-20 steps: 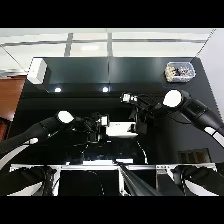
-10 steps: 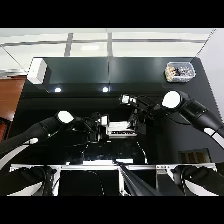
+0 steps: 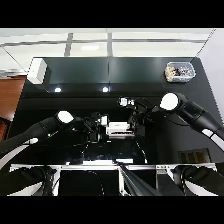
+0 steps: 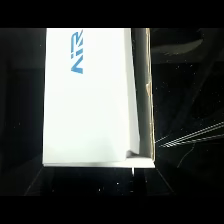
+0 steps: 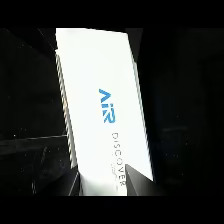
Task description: Fold the box and place the chain.
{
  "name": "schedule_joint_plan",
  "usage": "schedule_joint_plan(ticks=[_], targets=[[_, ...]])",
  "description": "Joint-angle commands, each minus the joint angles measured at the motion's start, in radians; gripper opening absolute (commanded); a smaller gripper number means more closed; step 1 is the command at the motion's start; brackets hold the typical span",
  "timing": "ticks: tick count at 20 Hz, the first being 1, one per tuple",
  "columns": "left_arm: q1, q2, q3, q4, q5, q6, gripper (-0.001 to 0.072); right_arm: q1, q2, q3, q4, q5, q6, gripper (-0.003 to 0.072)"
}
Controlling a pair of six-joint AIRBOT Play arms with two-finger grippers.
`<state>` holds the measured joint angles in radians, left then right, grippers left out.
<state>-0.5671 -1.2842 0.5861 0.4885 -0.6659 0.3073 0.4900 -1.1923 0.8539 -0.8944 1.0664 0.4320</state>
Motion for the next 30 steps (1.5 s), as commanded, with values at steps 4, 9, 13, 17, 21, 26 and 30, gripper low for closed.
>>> schedule_joint_plan(ticks=[4, 9, 13, 17, 21, 26, 30], targets=[[0.0, 0.0, 0.001, 0.0, 0.0, 0.0, 0.0335, 0.004, -0.001, 0.0, 0.0, 0.011, 0.001, 0.0306], [0.0, 0.0, 0.001, 0.0, 0.0, 0.0, 0.0336, 0.005, -0.001, -0.001, 0.0, 0.03, 0.001, 0.0307], [0.0, 0.0, 0.001, 0.0, 0.0, 0.0, 0.0335, 0.004, -0.001, -0.006, 0.0, 0.035, 0.002, 0.0313], [0.0, 0.0, 0.001, 0.001, 0.0, 0.0, 0.0335, 0.004, -0.001, -0.015, 0.0, 0.036, 0.002, 0.0318], [0.0, 0.0, 0.001, 0.001, 0.0, 0.0, 0.0336, 0.005, -0.001, -0.015, 0.0, 0.04, 0.005, 0.0317], [0.0, 0.0, 0.001, 0.0, 0.0, 0.0, 0.0335, 0.005, -0.001, -0.043, 0.0, 0.041, 0.005, 0.0316], [0.0, 0.0, 0.001, 0.0, -0.001, 0.0, 0.0335, 0.002, 0.01, -0.034, 0.025, 0.036, 0.098, 0.0316]])
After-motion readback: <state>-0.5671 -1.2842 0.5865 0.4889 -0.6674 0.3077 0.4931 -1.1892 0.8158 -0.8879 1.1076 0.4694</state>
